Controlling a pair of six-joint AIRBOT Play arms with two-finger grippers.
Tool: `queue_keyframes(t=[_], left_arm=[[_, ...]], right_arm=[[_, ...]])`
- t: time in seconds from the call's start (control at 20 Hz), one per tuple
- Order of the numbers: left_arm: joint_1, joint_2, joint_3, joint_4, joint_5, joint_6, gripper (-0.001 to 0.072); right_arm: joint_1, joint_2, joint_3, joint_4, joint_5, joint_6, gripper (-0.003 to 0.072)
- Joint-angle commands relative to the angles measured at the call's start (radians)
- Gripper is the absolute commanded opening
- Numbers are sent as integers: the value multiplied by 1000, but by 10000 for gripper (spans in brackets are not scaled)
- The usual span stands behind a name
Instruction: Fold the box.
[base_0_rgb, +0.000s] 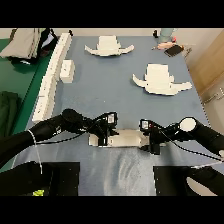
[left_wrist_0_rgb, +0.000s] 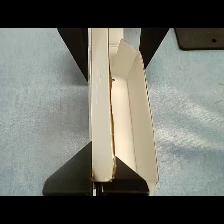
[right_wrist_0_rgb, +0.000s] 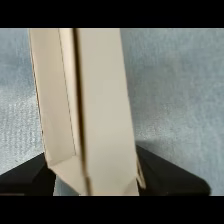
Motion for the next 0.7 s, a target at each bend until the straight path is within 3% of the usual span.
queue_keyframes(t=[0.0,0.6,0.65], left_arm=[[0,0,1,0,0,0,16],[0,0,1,0,0,0,16],[0,0,1,0,1,0,16]], right_arm=[[-5,-2,-14,37,-17,-59,688],[-5,-16,-40,90,-74,-164,683],[-5,-16,-43,93,-74,-168,633]])
